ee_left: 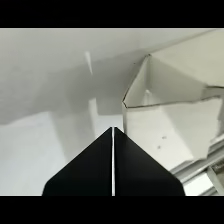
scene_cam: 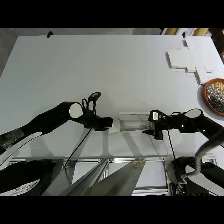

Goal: Fold the box and place the chain.

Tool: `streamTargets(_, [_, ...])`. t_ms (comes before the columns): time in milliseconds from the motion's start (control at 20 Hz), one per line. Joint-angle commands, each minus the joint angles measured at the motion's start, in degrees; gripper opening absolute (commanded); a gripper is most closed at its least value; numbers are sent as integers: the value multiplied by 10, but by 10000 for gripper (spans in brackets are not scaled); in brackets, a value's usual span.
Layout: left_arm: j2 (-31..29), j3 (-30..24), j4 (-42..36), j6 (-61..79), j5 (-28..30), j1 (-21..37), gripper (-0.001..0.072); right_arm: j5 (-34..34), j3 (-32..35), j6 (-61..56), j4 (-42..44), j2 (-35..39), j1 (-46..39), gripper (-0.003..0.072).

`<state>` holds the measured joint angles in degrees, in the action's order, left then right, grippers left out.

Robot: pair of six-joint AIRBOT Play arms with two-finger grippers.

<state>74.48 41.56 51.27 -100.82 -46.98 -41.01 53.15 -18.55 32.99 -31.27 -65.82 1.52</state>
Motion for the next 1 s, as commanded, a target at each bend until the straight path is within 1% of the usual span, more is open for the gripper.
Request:
streamTargets(0, [-22, 1, -38, 20, 2, -7, 107, 0, 0, 0, 0, 0, 0, 342])
streamTargets(50, [-25, 1, -43, 20, 5, -9, 173, 0, 0, 0, 0, 0, 0, 342])
streamTargets(200, [-29, 1, -51, 20, 18, -13, 175, 0, 0, 0, 0, 0, 0, 342])
streamTargets(250, [-29, 1, -59, 20, 24, -16, 214, 0, 0, 0, 0, 0, 0, 342])
streamTargets(300, [-29, 1, -67, 20, 33, -20, 231, 0, 0, 0, 0, 0, 0, 342])
streamTargets(400, [-29, 1, -71, 20, 52, -27, 231, 0, 0, 0, 0, 0, 0, 342])
streamTargets(700, [-29, 1, -71, 19, 63, -30, 235, 0, 0, 0, 0, 0, 0, 342])
streamTargets(750, [-28, 1, -71, 18, 71, -32, 296, 0, 0, 0, 0, 0, 0, 342])
streamTargets(800, [-28, 1, -73, 18, 79, -36, 391, 0, 0, 0, 0, 0, 0, 342])
streamTargets(850, [-28, 1, -74, 18, 87, -39, 454, 0, 0, 0, 0, 0, 0, 342])
streamTargets(950, [-28, 1, -67, 16, 100, -44, 455, 0, 0, 0, 0, 0, 0, 342])
